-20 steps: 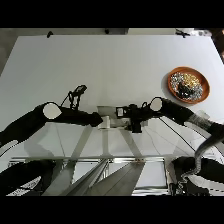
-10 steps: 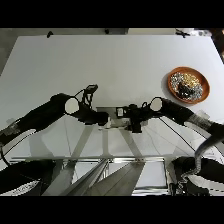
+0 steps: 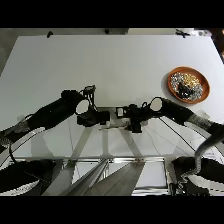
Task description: Fold the box and place the chain.
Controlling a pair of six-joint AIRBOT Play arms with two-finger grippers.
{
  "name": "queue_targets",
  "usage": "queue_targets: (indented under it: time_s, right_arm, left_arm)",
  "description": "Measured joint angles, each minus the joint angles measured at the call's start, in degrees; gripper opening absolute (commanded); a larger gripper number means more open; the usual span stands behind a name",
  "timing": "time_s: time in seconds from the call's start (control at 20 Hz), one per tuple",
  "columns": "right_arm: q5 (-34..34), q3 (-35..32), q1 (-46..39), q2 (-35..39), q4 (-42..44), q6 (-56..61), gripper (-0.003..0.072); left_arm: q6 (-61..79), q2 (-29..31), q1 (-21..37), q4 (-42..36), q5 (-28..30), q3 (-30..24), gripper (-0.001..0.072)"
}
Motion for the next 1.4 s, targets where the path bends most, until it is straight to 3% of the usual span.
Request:
queue_targets:
  time_s: [0.45,0.55,0.7,0.85,0.9,1.05,1.1,1.2,1.25,1.4]
  right_arm:
    - [0.0,0.0,0.0,0.0,0.0,0.0,0.0549]
    - [0.0,0.0,0.0,0.0,0.0,0.0,0.0549]
    - [0.0,0.0,0.0,0.0,0.0,0.0,0.0549]
    - [0.0,0.0,0.0,0.0,0.0,0.0,0.0549]
    - [-0.2,0.0,0.0,0.0,-0.1,-0.1,0.0549]
    - [-0.3,0.0,0.0,0.0,-0.1,-0.1,0.0549]
    - [-0.3,0.0,0.0,0.0,-0.1,-0.1,0.0549]
    - [-0.1,0.0,0.0,0.0,0.0,0.2,0.0549]
    - [-0.1,0.0,0.0,0.0,0.1,0.3,0.0549]
    - [-0.1,0.0,0.0,0.0,0.0,0.2,0.0549]
  left_arm:
    - [-10.1,-4.4,-3.3,0.4,3.4,0.3,0.0418]
    - [-11.8,-5.1,-3.5,0.4,3.8,0.3,0.0284]
    - [-14.3,-5.5,-3.5,0.9,3.9,0.3,0.0246]
    - [-15.7,-5.6,-3.5,2.1,3.3,0.2,0.0028]
    - [-15.7,-5.7,-3.5,2.5,3.3,0.2,0.0004]
    - [-16.6,-5.7,-3.5,3.2,3.4,0.3,0.0005]
    - [-16.7,-5.7,-3.5,3.5,3.4,0.3,0.0061]
    - [-17.2,-5.8,-3.5,4.6,5.0,0.3,0.0357]
    - [-17.3,-5.8,-3.5,4.9,4.6,0.3,0.0395]
    - [-17.1,-5.8,-3.5,4.7,4.2,0.3,0.0388]
